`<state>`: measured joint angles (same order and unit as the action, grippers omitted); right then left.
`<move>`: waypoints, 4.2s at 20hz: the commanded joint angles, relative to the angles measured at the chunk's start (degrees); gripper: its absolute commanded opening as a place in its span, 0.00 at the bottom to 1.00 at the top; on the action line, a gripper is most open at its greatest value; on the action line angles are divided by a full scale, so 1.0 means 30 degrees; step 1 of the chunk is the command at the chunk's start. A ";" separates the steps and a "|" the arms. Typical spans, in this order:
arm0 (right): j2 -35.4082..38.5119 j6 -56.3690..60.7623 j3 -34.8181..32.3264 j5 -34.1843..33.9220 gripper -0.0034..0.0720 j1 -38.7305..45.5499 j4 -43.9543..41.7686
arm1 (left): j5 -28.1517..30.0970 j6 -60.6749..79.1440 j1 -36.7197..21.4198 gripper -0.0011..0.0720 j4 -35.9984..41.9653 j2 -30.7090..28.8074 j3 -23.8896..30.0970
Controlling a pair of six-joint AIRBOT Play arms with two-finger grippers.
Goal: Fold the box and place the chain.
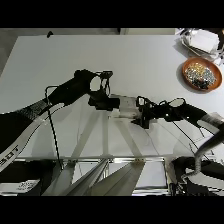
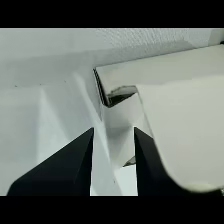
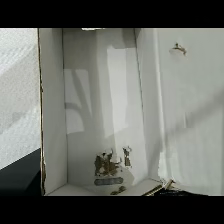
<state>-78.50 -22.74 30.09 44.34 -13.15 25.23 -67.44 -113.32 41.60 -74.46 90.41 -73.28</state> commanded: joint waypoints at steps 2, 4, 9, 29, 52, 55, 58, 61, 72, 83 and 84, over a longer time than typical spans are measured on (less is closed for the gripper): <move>0.0015 0.0007 -0.0007 0.0007 0.58 0.0000 0.0000 | -0.0386 -0.0867 0.0342 0.38 -0.0051 0.0306 0.0000; 0.0015 0.0007 -0.0007 0.0007 0.58 0.0000 0.0000 | -0.0306 -0.0896 0.0335 0.35 -0.0058 0.0590 -0.0007; 0.0015 0.0007 -0.0007 0.0000 0.58 0.0000 0.0000 | -0.0102 -0.0882 0.0080 0.19 -0.0284 0.1188 -0.0029; 0.0015 0.0007 -0.0007 -0.0007 0.58 0.0000 0.0007 | 0.0794 -0.1916 0.1406 0.06 -0.1311 0.1763 -0.0015; 0.0015 0.0007 -0.0007 0.0007 0.58 0.0000 0.0007 | 0.1479 -0.4466 0.2157 0.32 -0.2980 0.2018 -0.0007; 0.0015 0.0007 -0.0007 0.0000 0.58 0.0000 0.0007 | 0.1479 -0.4466 0.2178 0.05 -0.2973 0.2025 -0.0007; 0.0015 0.0007 -0.0007 -0.0007 0.58 0.0000 0.0015 | 0.1479 -0.4517 0.2288 0.03 -0.2987 0.2084 0.0000; 0.0015 0.0007 -0.0007 0.0007 0.58 0.0000 0.0015 | 0.1479 -0.4736 0.2448 0.04 -0.2965 0.2273 0.0007; 0.0015 0.0007 -0.0007 0.0007 0.58 0.0000 0.0007 | 0.1494 -0.4765 0.2623 0.19 -0.2994 0.2339 0.0036; 0.0015 0.0007 -0.0007 0.0007 0.58 0.0000 0.0007 | 0.1399 -0.4656 0.2441 0.20 -0.3060 0.1639 0.0036; 0.0015 0.0007 -0.0007 0.0000 0.58 0.0000 0.0007 | 0.1377 -0.4663 0.2317 0.29 -0.3082 0.1413 0.0036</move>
<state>-78.50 -22.55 30.09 44.36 -13.15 25.19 -63.07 -127.92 49.15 -82.83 95.98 -73.10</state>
